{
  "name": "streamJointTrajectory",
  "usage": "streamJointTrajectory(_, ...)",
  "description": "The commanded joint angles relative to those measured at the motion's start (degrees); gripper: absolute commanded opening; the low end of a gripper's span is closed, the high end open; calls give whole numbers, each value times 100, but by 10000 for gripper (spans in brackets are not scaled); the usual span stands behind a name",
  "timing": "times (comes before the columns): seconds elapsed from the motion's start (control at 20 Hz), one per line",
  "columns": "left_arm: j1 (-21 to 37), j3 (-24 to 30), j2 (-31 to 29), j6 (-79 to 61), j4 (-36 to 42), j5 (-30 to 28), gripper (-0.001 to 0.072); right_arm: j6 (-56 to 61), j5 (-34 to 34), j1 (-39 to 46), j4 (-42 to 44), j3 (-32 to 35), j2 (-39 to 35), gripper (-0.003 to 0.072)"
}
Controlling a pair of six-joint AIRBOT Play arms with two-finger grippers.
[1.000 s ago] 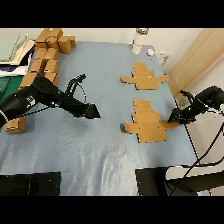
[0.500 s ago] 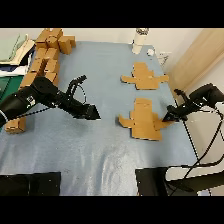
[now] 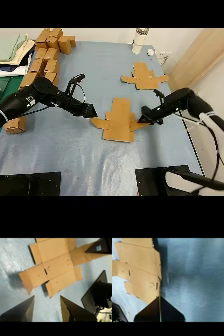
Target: Fold the box.
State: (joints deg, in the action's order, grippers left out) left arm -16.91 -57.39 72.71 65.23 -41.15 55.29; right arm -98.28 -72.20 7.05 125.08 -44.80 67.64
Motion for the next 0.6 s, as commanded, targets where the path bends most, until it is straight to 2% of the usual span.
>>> streamJointTrajectory(0.0,133,-4,4,-28,-262,92,523,780,938,-730,4,632,-627,236)
streamJointTrajectory(0.05,197,-4,4,-26,-260,238,605,807,909,-754,-20,649,-592,255)
streamJointTrajectory(0.3,551,-4,4,-24,-254,940,614,833,833,-824,-94,660,-199,253)
streamJointTrajectory(0.5,839,-4,11,-37,-219,1224,615,404,944,-824,52,658,-81,3)
streamJointTrajectory(0.55,892,-4,17,-208,-162,1217,615,92,942,-861,179,656,-81,4)
